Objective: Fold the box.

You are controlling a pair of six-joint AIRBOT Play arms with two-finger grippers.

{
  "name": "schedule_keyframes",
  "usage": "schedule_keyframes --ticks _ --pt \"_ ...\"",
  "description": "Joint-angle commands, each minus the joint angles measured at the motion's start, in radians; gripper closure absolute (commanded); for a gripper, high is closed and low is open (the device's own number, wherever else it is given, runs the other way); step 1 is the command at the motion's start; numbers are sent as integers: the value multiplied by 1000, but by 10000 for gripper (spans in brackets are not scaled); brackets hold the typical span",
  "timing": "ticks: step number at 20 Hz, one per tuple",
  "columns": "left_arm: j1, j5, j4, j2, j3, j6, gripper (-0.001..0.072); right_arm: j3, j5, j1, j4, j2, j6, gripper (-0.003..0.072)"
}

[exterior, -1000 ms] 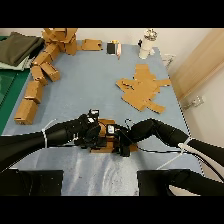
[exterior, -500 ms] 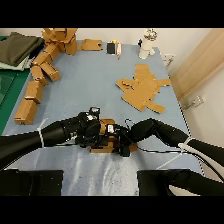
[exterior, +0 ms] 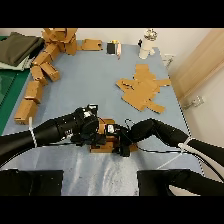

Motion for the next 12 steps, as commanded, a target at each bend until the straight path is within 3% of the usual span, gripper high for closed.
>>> schedule_keyframes --ticks 1,12 --pt "2 -9 -4 14 13 0 197 1 0 0 0 0 0 218" --pt "74 -10 -33 35 63 -12 211 1 0 0 0 0 0 218"
